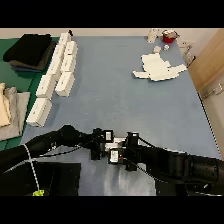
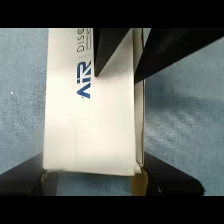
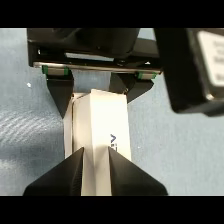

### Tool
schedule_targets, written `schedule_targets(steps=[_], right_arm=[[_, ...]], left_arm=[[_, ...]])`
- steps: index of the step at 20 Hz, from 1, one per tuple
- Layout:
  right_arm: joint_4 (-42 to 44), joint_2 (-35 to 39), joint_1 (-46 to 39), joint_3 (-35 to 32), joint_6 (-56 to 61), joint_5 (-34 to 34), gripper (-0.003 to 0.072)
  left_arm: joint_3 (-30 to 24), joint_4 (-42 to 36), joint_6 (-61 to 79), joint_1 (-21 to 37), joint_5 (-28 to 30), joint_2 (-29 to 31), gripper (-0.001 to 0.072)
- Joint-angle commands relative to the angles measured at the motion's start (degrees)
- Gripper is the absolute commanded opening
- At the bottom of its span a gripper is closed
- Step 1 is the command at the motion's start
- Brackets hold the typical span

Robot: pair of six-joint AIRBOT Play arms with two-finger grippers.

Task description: Fold the box.

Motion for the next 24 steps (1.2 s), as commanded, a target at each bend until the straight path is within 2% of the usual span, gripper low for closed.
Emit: schedule_targets(steps=[1, 2, 10, 11, 12, 13, 15, 17, 19, 24], right_arm=[[0.13, 0.81, -0.02, 0.07, -0.17, -0.83, 0.0403], [0.13, 0.98, -0.04, 0.07, -0.17, -1.09, 0.0424], [0.35, 6.88, -0.09, 0.07, 1.03, -1.75, 0.0424], [1.16, 8.17, -0.09, 0.04, 3.39, -1.77, 0.0403], [2.49, 9.33, -0.24, -0.02, 6.78, -1.53, 0.025], [3.54, 10.43, -0.68, -0.61, 11.91, -0.26, 0.0051], [4.28, 12.59, -0.83, -4.15, 24.68, 5.16, 0.0007], [3.54, 14.62, -1.07, -10.29, 39.41, 15.3, 0.0007], [-1.01, 15.15, -3.13, -15.91, 50.01, 24.04, 0.0007], [-6.38, 13.66, -9.18, -17.92, 51.41, 28.48, 0.0008]], left_arm=[[0.0, 0.04, -0.04, 0.0, 0.13, 0.0, 0.0458], [0.0, 0.04, -0.04, 0.0, 0.11, 0.0, 0.0458], [0.0, 0.02, -0.04, 0.0, 0.13, 0.0, 0.0458], [0.0, 0.04, -0.04, 0.0, 0.13, 0.0, 0.0458], [0.0, 0.04, -0.04, 0.0, 0.13, 0.0, 0.0458], [0.0, 0.04, -0.04, 0.0, 0.13, 0.0, 0.0458], [0.0, 0.04, -0.04, 0.0, 0.13, 0.0, 0.0458], [0.0, 0.04, -0.04, 0.0, 0.13, 0.0, 0.0458], [0.0, 0.04, -0.04, 0.0, 0.13, 0.0, 0.0458], [0.0, 0.04, -0.04, 0.0, 0.09, 0.0, 0.0458]])
